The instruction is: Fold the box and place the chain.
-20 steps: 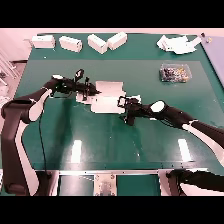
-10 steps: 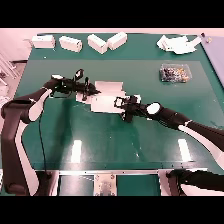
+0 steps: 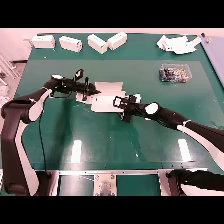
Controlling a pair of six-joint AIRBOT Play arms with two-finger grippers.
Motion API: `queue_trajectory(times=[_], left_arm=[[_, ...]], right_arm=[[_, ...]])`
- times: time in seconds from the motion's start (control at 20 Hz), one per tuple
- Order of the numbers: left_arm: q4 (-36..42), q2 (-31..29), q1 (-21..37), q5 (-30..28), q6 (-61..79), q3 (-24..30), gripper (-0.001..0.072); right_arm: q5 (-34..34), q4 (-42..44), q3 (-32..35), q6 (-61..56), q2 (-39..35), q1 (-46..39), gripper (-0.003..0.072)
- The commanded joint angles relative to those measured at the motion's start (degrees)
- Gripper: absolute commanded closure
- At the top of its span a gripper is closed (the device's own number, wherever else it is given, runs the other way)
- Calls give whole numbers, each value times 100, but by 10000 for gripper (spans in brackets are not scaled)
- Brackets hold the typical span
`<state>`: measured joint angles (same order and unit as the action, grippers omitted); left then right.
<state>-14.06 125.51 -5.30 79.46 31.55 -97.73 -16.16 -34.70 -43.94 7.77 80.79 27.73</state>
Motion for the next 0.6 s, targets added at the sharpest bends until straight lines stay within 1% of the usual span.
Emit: queue_trajectory(times=[0.0, 0.15, 0.35, 0.55], left_arm=[[-4, -4, 0, 4, -2, 0, 688], [-2, -4, -2, 4, -2, 0, 688], [-2, -4, -2, 4, -2, 0, 688], [-2, -4, -2, 4, -2, 0, 688]], right_arm=[[-271, -7, -20, 0, -166, 15, 79], [-433, -35, -4, 0, -160, 13, 80], [-455, -68, -4, 0, -160, 13, 79], [-603, -378, -4, -24, -160, 13, 80]])
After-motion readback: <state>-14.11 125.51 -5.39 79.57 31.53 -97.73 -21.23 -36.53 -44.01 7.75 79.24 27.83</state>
